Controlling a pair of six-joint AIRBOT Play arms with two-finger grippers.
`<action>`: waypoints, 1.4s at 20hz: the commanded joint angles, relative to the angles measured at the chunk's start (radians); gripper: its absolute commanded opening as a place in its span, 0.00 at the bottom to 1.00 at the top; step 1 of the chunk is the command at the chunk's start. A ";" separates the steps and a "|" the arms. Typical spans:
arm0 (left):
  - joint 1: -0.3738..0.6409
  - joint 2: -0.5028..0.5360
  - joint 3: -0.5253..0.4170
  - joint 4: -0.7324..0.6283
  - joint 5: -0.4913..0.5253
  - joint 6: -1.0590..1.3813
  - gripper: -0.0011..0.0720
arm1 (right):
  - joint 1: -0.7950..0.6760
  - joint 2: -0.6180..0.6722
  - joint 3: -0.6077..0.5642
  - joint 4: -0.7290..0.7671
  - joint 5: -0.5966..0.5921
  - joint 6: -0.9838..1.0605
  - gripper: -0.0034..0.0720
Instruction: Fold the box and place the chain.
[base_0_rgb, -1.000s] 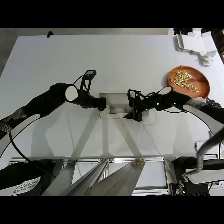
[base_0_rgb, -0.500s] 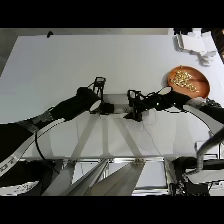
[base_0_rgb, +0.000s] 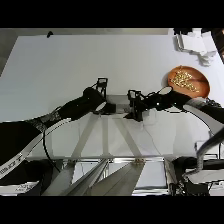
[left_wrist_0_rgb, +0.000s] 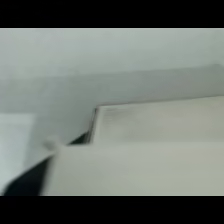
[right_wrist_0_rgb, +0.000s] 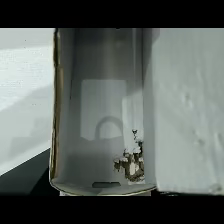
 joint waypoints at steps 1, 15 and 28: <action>0.053 0.035 0.002 -0.069 -0.024 0.125 0.66 | 0.000 0.000 0.001 0.000 0.001 0.004 0.58; 0.607 0.235 -0.117 -0.848 -0.141 1.854 0.81 | 0.000 0.000 0.001 0.000 0.001 0.004 0.58; 0.621 0.114 -0.340 -1.168 -0.104 2.778 0.99 | 0.000 0.000 0.001 0.000 0.001 0.004 0.58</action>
